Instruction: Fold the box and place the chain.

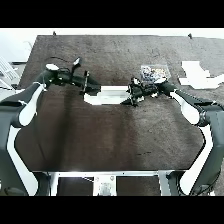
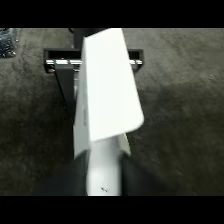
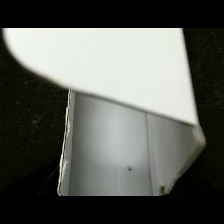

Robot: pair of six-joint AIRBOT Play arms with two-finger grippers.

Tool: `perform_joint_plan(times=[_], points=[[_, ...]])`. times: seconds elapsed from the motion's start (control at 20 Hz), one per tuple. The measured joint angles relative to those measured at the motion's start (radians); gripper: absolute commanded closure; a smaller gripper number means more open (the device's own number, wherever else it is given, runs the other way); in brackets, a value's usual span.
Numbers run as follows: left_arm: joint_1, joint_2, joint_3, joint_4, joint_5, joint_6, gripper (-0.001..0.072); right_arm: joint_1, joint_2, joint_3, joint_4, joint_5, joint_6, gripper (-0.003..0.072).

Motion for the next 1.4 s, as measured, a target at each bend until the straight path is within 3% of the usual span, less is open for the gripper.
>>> perform_joint_plan(times=[0.15, 0.35, 0.55, 0.75, 0.9, 1.1, 1.4], points=[[0.031, 0.057, 0.001, -0.008, -0.117, -0.01, 0.0692, 0.0, 0.0, 0.0, 0.0, 0.001, 0.0, 0.0251], [0.006, 0.179, -0.065, 0.024, -0.131, -0.026, 0.0692, 0.0, 0.0, 0.0, -0.001, 0.003, 0.0, 0.0251], [-0.046, 0.311, -0.245, 0.069, -0.007, 0.034, 0.0692, 0.0, 0.0, 0.0, -0.001, 0.004, 0.0, 0.0251], [-0.105, 0.349, -0.402, 0.08, 0.196, 0.083, 0.0691, 0.0, 0.0, 0.0, -0.001, 0.005, 0.0, 0.0251], [-0.15, 0.359, -0.467, 0.078, 0.367, 0.132, 0.0689, 0.0, 0.0, 0.0, -0.002, 0.005, 0.0, 0.0251], [-0.177, 0.316, -0.47, 0.024, 0.507, 0.172, 0.0689, 0.0, 0.0, 0.0, -0.002, 0.005, 0.0, 0.0251], [-0.183, 0.202, -0.304, -0.03, 0.577, 0.169, 0.0689, 0.0, 0.0, 0.0, -0.002, 0.005, 0.0, 0.0251]])
